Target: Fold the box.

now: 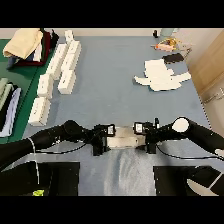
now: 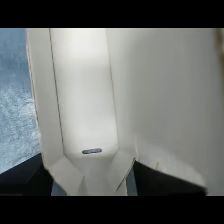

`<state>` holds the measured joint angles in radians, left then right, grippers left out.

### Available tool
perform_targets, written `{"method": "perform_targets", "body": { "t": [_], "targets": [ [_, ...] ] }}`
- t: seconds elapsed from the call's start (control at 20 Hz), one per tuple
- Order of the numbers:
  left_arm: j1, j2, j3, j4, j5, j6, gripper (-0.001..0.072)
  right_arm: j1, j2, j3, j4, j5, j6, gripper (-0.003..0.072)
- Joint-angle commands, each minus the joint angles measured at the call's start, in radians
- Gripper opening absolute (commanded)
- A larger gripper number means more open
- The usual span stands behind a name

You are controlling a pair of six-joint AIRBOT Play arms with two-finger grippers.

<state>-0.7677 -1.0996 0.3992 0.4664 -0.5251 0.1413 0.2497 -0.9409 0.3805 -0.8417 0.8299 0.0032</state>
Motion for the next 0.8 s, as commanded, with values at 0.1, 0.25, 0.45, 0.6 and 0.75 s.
{"method": "perform_targets", "body": {
  "t": [0.1, 0.25, 0.45, 0.6, 0.75],
  "targets": [
    [0.001, 0.0, 0.001, 0.001, 0.0, 0.0, 0.0447, -0.001, 0.101, 0.001, -0.127, 0.015, 0.153, 0.072],
    [0.001, 0.0, 0.001, 0.001, 0.0, 0.0, 0.0447, -0.001, 0.161, 0.001, -0.174, 0.077, 0.237, 0.072],
    [0.001, 0.0, 0.001, 0.001, 0.0, 0.0, 0.0447, -0.001, 0.27, 0.021, -0.19, 0.203, 0.385, 0.0719],
    [0.001, 0.0, 0.001, 0.001, 0.0, 0.0, 0.0447, -0.001, 0.328, 0.021, -0.079, 0.217, 0.901, 0.0713],
    [0.001, 0.0, 0.001, 0.001, 0.0, 0.0, 0.0447, 0.0, 0.335, 0.021, 0.008, 0.215, 1.3, 0.0713]
  ]
}}
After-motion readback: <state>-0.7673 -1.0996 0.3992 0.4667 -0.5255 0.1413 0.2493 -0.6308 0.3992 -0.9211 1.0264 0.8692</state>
